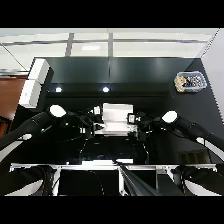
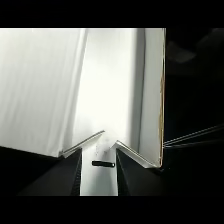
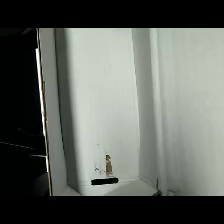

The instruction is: Fold the box and place the chain.

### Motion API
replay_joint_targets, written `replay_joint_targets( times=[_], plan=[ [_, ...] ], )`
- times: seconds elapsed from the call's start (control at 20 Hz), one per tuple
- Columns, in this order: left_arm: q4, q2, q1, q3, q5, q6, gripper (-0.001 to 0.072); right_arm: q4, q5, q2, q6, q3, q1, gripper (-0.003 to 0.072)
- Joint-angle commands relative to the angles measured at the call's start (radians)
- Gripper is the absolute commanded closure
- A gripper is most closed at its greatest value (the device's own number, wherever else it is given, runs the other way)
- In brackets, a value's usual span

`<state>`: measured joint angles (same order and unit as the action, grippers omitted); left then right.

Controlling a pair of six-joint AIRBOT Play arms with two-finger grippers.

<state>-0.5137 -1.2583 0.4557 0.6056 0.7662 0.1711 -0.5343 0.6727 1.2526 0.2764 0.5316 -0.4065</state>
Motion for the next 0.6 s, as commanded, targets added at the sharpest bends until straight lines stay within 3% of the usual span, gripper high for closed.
replay_joint_targets(
  times=[0.0, 0.2, 0.3, 0.35, 0.45, 0.5, 0.55],
  plan=[
    [0.074, -0.035, 0.022, 0.0, -0.003, 0.0, 0.0453, 0.0, 0.0, 0.001, 0.0, 0.0, 0.0, 0.056],
    [0.069, -0.061, 0.029, 0.0, 0.001, 0.0, 0.0659, 0.0, 0.0, 0.001, 0.0, 0.0, 0.0, 0.056],
    [0.069, -0.06, 0.029, 0.0, 0.001, 0.0, 0.0659, 0.0, 0.001, 0.001, 0.0, 0.0, 0.0, 0.056],
    [0.069, -0.06, 0.029, 0.0, 0.001, 0.0, 0.0629, 0.0, 0.001, 0.001, 0.0, 0.0, 0.0, 0.056],
    [0.069, -0.06, 0.029, 0.0, -0.003, 0.001, 0.0285, 0.0, 0.0, 0.001, 0.0, 0.0, 0.0, 0.056],
    [0.069, -0.06, 0.029, 0.0, 0.008, 0.001, 0.034, 0.0, 0.0, 0.001, 0.0, 0.0, 0.0, 0.0559],
    [0.069, -0.06, 0.029, 0.001, 0.017, 0.002, 0.05, 0.0, 0.0, 0.001, 0.0, 0.0, 0.0, 0.056]
  ],
)
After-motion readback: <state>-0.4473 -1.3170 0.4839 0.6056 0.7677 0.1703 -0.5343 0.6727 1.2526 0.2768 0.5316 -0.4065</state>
